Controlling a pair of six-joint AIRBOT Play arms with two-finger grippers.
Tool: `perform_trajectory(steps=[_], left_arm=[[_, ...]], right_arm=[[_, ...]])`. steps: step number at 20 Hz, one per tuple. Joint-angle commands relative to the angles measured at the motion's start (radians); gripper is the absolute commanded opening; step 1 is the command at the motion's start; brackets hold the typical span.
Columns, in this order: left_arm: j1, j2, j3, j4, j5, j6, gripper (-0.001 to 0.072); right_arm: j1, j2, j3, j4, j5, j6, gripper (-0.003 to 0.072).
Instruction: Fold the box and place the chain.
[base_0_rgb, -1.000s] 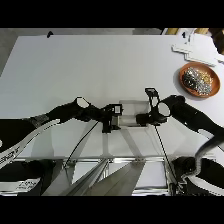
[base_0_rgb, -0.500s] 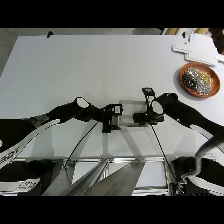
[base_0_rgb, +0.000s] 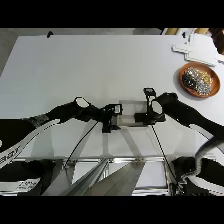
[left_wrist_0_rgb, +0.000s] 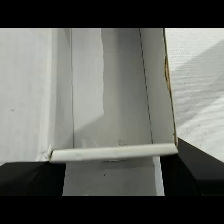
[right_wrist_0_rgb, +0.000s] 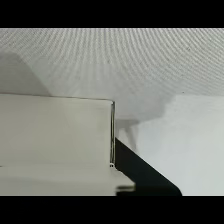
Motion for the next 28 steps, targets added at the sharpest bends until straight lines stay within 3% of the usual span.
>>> perform_trajectory(steps=[1, 6, 8, 16, 18, 19, 21, 24, 25, 27, 28], left_arm=[[0.0, 0.0, 0.001, 0.0, 0.002, 0.002, 0.0311], [0.0, 0.0, 0.001, 0.0, 0.002, 0.002, 0.0311], [0.0, 0.0, 0.001, 0.0, 0.002, 0.002, 0.0311], [0.0, 0.0, 0.001, 0.0, 0.002, 0.002, 0.0311], [0.0, 0.0, 0.001, 0.0, 0.002, 0.002, 0.0311], [0.0, 0.0, 0.001, 0.0, 0.002, 0.002, 0.0311], [0.0, 0.0, 0.001, 0.0, 0.002, 0.002, 0.0311], [0.0, 0.0, 0.001, 0.0, 0.002, 0.002, 0.0311], [0.0, 0.0, 0.001, 0.0, 0.002, 0.002, 0.0311], [0.0, 0.0, 0.001, 0.0, 0.002, 0.002, 0.0311], [0.0, 0.0, 0.001, 0.0, 0.002, 0.002, 0.0311]], right_arm=[[0.001, 0.0, 0.001, 0.004, -0.002, 0.003, 0.0162], [0.001, 0.002, 0.001, -0.043, 0.002, 0.053, 0.0181], [-0.002, 0.002, 0.001, -0.044, 0.002, 0.053, 0.025], [-0.002, 0.002, 0.001, -0.077, 0.027, 0.056, 0.0251], [-0.002, 0.0, 0.001, -0.074, 0.022, 0.076, 0.0203], [-0.002, 0.0, 0.001, -0.056, 0.014, 0.076, 0.0095], [-0.002, 0.0, 0.001, -0.016, -0.003, 0.073, 0.0031], [-0.001, 0.0, 0.001, -0.01, -0.001, 0.072, 0.0015], [-0.001, 0.0, 0.001, -0.01, -0.001, 0.062, 0.0023], [-0.001, 0.014, 0.001, -0.014, -0.006, 0.009, 0.0277], [0.002, 0.042, 0.001, -0.023, -0.005, -0.06, 0.0303]])
